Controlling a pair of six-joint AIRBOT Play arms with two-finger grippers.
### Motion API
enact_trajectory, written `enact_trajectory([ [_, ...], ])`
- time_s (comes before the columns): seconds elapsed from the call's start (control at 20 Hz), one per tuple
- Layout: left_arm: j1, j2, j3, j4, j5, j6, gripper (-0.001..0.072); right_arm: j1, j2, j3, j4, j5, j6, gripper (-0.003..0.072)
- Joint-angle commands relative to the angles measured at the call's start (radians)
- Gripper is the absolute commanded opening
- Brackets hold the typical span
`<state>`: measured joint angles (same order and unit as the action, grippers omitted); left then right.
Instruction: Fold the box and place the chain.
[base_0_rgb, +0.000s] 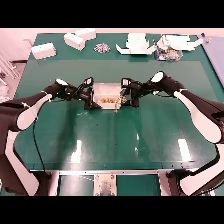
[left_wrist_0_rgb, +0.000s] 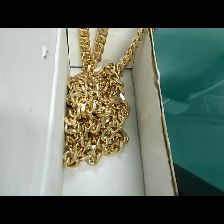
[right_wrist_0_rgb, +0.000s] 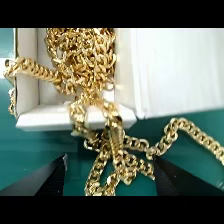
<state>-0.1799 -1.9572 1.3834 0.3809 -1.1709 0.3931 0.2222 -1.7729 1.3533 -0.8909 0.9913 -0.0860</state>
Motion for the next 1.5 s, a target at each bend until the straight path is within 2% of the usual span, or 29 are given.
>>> enact_trajectory([
  [0.0, 0.000, 0.001, 0.000, 0.000, 0.000, 0.000, 0.0630, 0.022, -0.037, 0.040, -0.003, -0.006, -0.031, 0.0638],
  [0.35, 0.000, 0.001, 0.000, 0.000, 0.000, 0.000, 0.0630, 0.025, -0.088, 0.060, -0.031, -0.007, -0.018, 0.0636],
  [0.4, 0.000, 0.001, 0.000, 0.000, 0.000, 0.000, 0.0630, 0.025, -0.088, 0.060, -0.059, -0.006, 0.004, 0.0610],
  [0.55, 0.000, 0.001, 0.000, 0.000, 0.000, 0.000, 0.0630, 0.019, -0.087, 0.060, -0.163, -0.006, 0.085, 0.0360],
  [0.6, 0.000, 0.001, 0.000, 0.000, 0.000, 0.000, 0.0630, 0.016, -0.087, 0.060, -0.183, -0.006, 0.090, 0.0315],
  [0.65, 0.000, 0.001, 0.000, 0.000, 0.000, 0.000, 0.0630, 0.012, -0.087, 0.060, -0.188, -0.005, 0.090, 0.0315],
  [0.7, 0.000, 0.001, 0.000, 0.000, 0.000, 0.000, 0.0630, 0.006, -0.087, 0.060, -0.188, -0.003, 0.090, 0.0266],
  [0.75, 0.000, 0.001, 0.000, 0.000, 0.000, 0.000, 0.0630, 0.004, -0.087, 0.062, -0.188, -0.003, 0.094, 0.0259],
  [0.85, 0.000, 0.001, 0.000, 0.000, 0.000, 0.000, 0.0630, 0.005, -0.087, 0.064, -0.187, -0.003, 0.094, 0.0107],
  [0.95, 0.000, 0.001, 0.000, 0.000, 0.000, 0.000, 0.0630, 0.005, -0.085, 0.065, -0.183, -0.003, 0.097, 0.0002],
  [1.15, 0.000, 0.001, 0.000, 0.000, 0.000, 0.000, 0.0630, 0.006, -0.055, 0.066, -0.183, -0.003, 0.199, 0.0001],
  [1.3, 0.000, 0.001, 0.000, 0.000, 0.000, 0.000, 0.0630, 0.006, 0.014, 0.066, -0.175, -0.002, 0.285, 0.0001],
  [1.45, 0.000, 0.001, 0.000, 0.000, 0.000, 0.000, 0.0630, 0.007, 0.098, 0.065, -0.100, 0.008, 0.315, 0.0001],
])
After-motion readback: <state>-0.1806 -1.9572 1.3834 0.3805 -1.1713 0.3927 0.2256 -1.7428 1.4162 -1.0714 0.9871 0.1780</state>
